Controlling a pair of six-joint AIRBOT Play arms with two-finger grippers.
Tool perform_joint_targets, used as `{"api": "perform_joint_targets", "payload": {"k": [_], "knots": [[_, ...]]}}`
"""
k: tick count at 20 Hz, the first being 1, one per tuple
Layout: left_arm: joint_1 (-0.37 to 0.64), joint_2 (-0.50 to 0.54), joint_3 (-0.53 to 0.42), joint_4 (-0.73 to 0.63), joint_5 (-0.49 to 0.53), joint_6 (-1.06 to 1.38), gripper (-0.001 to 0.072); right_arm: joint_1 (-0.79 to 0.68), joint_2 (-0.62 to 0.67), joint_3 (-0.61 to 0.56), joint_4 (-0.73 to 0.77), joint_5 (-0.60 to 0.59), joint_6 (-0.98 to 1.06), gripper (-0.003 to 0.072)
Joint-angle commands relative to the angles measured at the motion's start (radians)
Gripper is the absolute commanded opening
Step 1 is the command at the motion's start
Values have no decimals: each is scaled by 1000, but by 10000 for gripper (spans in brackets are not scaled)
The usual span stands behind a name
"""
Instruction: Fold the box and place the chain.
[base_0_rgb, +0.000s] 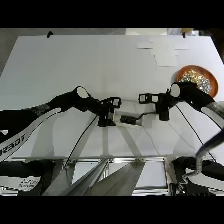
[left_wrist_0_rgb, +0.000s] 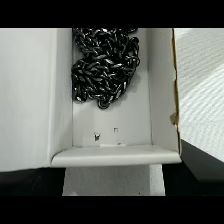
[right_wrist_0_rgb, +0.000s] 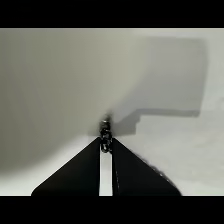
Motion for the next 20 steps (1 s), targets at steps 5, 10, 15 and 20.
{"api": "perform_joint_targets", "payload": {"k": [5, 10, 15, 20], "knots": [[0, 1, 1, 0, 0, 0, 135, 0, 208, 2, 7, 177, 81, 14], [0, 1, 1, 0, 0, 0, 135, 4, 362, 2, 328, 178, 256, 14], [0, 1, 1, 0, 0, 0, 135, 151, 403, 2, 556, 17, 401, 14], [0, 1, 1, 0, 0, 0, 135, 313, 396, 2, 566, -240, 485, 14]]}}
